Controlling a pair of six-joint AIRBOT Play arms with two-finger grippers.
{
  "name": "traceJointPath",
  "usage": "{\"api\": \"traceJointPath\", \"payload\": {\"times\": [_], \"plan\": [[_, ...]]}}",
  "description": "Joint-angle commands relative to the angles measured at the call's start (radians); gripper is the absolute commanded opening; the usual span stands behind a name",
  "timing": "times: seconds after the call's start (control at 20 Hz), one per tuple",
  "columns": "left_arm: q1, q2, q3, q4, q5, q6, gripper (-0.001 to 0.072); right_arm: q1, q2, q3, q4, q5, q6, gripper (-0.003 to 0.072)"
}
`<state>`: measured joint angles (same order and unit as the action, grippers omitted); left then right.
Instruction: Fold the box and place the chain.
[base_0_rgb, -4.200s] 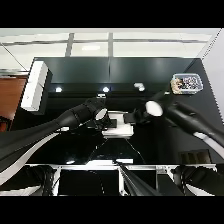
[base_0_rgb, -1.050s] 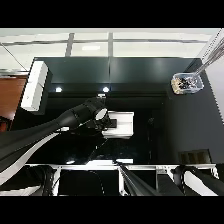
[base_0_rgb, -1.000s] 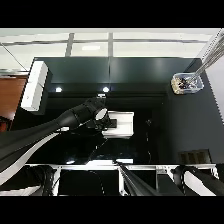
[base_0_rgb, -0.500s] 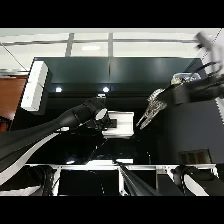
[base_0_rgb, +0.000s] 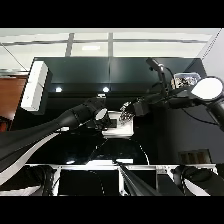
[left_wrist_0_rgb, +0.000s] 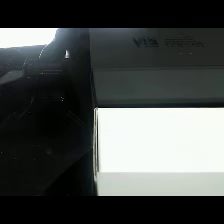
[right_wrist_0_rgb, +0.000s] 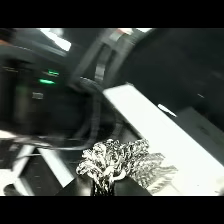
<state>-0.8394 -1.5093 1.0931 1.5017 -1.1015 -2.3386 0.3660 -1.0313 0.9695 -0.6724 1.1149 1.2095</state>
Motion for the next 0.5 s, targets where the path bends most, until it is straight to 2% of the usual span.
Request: {"api": "traceJointPath", "payload": {"times": [0.0, 0.1, 0.2, 0.45], "plan": [[0.000, 0.000, 0.000, 0.000, 0.000, 0.000, 0.0027, 0.021, -0.019, -0.005, -0.166, -0.018, 0.089, 0.0018], [0.000, 0.000, 0.000, 0.000, 0.000, 0.000, 0.0027, 0.021, -0.019, -0.005, -0.229, 0.024, 0.124, 0.0018], [0.000, 0.000, 0.000, 0.000, 0.000, 0.000, 0.0027, 0.024, -0.019, -0.019, -0.227, 0.045, 0.136, 0.0018], [0.000, 0.000, 0.000, 0.000, 0.000, 0.000, 0.0027, 0.068, -0.028, -0.111, -0.145, -0.037, 0.137, 0.0018]]}}
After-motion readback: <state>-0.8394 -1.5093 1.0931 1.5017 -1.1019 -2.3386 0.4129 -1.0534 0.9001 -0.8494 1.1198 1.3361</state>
